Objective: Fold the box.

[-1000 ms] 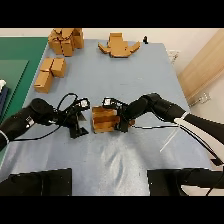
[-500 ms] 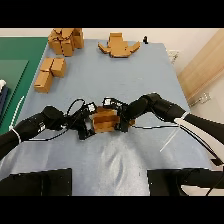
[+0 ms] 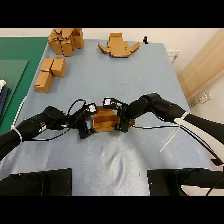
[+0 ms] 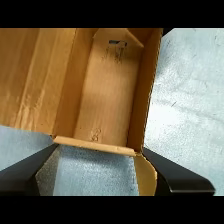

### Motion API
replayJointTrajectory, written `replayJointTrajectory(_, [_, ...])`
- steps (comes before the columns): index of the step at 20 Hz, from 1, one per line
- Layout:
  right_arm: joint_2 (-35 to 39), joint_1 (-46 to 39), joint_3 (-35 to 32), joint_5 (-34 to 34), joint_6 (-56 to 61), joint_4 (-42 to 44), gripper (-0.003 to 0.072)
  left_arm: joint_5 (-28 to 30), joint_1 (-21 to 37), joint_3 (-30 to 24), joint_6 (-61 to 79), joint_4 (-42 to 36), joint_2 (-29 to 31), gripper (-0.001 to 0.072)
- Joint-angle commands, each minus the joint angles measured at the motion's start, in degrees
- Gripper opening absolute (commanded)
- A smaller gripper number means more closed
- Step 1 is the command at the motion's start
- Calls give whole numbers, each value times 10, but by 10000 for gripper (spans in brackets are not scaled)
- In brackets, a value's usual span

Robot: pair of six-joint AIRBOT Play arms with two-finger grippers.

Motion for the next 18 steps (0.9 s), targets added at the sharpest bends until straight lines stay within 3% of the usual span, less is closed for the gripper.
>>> replayJointTrajectory(1, [0,0,0,0,0,0,717,-11,0,0,47,-39,0,696])
replayJointTrajectory(18, [0,0,0,-1,0,3,710,-19,0,0,90,-71,-33,693])
